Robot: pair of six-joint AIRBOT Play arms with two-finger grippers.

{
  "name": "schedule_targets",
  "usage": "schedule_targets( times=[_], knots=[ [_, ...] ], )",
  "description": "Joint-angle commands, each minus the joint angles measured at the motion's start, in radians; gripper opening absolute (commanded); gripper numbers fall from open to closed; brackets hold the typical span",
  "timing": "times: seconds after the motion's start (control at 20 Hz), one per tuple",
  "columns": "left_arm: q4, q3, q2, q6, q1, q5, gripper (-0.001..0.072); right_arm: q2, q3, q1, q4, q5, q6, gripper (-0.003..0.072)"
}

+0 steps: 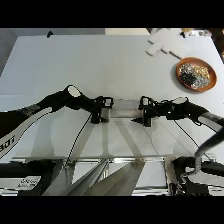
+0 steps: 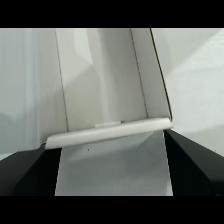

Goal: Fold the box and place the chain.

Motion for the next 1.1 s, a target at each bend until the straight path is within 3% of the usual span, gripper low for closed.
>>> schedule_targets(
  times=[0.0,0.65,0.8,1.0,1.05],
  knots=[
    [-0.075,0.000,0.000,0.000,-0.001,-0.007,0.0703,0.001,0.000,0.001,0.000,0.000,0.000,0.0460],
    [-0.094,-0.001,-0.052,-0.001,-0.008,0.007,0.0682,0.001,0.000,0.000,0.000,0.000,0.000,0.0460],
    [-0.094,-0.001,-0.052,-0.001,-0.008,0.007,0.0609,0.001,0.000,0.001,0.000,0.000,0.000,0.0460],
    [-0.095,-0.001,-0.052,-0.019,-0.008,0.007,0.0390,0.001,0.000,0.000,0.000,0.000,0.000,0.0460],
    [-0.095,-0.001,-0.052,-0.040,-0.008,0.007,0.0377,0.001,0.000,0.001,0.000,0.000,0.000,0.0460]
  ],
)
